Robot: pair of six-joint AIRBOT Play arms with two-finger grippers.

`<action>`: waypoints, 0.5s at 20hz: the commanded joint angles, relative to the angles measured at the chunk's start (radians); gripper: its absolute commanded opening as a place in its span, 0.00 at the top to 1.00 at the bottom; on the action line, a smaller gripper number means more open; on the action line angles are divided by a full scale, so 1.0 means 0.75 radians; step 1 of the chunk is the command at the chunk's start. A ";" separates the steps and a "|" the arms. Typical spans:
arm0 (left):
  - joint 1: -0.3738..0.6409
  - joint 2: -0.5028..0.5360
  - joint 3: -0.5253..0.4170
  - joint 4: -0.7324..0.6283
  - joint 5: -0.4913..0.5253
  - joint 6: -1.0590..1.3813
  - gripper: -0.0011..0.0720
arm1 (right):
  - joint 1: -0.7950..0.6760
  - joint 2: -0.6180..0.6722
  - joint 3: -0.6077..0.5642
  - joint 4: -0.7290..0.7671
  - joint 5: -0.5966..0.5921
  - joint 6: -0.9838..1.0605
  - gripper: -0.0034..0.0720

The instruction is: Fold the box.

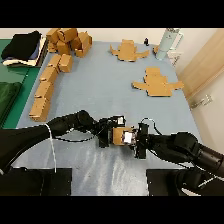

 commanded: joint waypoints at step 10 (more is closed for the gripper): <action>0.002 -0.001 0.000 0.001 0.001 0.001 0.27 | 0.008 -0.091 -0.013 -0.167 0.109 -0.111 0.11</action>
